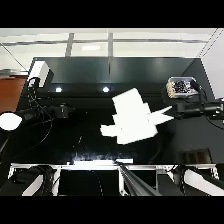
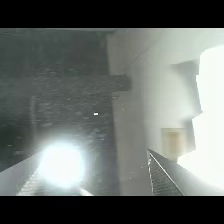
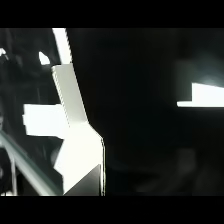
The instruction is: Fold the box and place the chain.
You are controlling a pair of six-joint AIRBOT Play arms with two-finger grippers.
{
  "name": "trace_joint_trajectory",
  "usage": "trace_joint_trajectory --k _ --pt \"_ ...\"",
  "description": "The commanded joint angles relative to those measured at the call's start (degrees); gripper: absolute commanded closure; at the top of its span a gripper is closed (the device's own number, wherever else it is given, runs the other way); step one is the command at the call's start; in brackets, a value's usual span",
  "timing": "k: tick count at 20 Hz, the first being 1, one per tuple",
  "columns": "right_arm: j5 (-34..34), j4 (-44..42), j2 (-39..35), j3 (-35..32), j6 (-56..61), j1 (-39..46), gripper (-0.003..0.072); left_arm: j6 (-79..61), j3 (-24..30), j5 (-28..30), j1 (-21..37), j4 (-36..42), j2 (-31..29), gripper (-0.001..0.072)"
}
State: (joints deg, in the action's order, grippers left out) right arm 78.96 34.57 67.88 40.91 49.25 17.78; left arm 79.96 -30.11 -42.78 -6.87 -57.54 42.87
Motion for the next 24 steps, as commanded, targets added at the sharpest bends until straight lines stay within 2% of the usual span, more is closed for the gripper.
trace_joint_trajectory --k 1,5,8,12,14,20,23,24 --pt "-17.51 -10.27 -9.18 -5.46 1.88 -14.97 0.0655 -0.04 0.02 -1.11 -0.04 7.08 0.85 0.0017" --pt "-34.93 -10.47 -15.54 -12.46 3.78 -35.85 0.0654 -4.72 0.02 -3.67 -1.07 10.84 6.51 0.0016" --pt "-42.73 -9.86 -15.52 -15.28 4.0 -44.72 0.0654 -8.17 0.02 -4.87 2.08 13.94 12.31 0.0016" --pt "-43.93 -9.9 -15.52 -15.93 4.57 -45.64 0.0654 -25.27 0.02 -16.5 9.03 23.8 22.84 0.0017" --pt "-44.04 -9.92 -15.52 -15.93 4.83 -45.64 0.0654 -30.86 0.02 -19.5 11.19 25.79 27.12 0.0017" --pt "-43.52 -9.92 -15.52 -15.93 5.88 -45.66 0.0654 -60.28 -0.11 -28.7 11.43 41.44 39.06 0.0017" --pt "-43.1 -9.9 -15.52 -15.93 5.9 -45.66 0.0654 -66.29 -2.29 -37.24 11.43 41.64 44.81 0.0031" --pt "-43.1 -9.9 -15.52 -15.91 5.9 -45.64 0.0654 -66.4 -3.34 -38.32 11.41 40.74 45.99 0.004"
